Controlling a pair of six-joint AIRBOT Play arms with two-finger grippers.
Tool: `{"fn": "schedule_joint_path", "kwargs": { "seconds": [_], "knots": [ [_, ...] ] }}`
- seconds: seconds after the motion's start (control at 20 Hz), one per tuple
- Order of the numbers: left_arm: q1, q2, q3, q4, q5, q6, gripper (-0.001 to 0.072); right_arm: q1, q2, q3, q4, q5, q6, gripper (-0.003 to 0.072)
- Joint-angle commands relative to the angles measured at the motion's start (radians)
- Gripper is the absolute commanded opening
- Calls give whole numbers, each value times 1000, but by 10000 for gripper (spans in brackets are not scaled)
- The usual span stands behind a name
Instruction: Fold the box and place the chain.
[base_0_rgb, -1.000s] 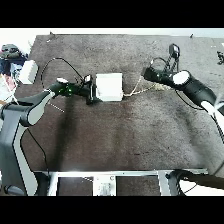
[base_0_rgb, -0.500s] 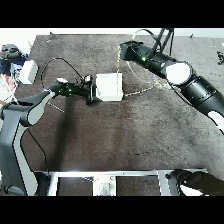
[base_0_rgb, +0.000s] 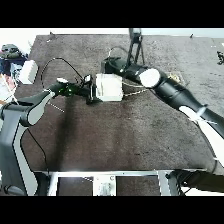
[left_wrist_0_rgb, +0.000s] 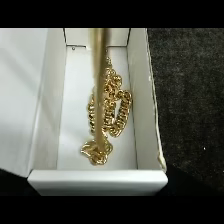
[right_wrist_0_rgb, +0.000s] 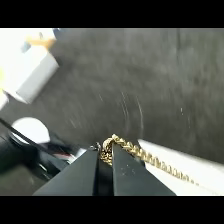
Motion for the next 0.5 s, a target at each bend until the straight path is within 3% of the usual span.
{"fn": "schedule_joint_path", "kwargs": {
  "seconds": [0.0, 0.1, 0.15, 0.2, 0.45],
  "knots": [
    [-1, 0, 1, 0, 0, 0, 466, -12, -107, 2, 1, 51, 12, 13],
    [-1, 0, 1, 0, 0, 0, 466, -45, -142, 2, 1, 90, 27, 14],
    [-1, 0, 1, 0, 0, 0, 466, -69, -148, 2, 0, 118, 27, 74],
    [-1, 0, 1, 0, 0, 0, 466, -95, -148, 2, -3, 148, 27, 219],
    [-1, 0, 1, 0, 0, 0, 466, -233, -73, -44, -110, 275, 27, 223]
  ]
}}
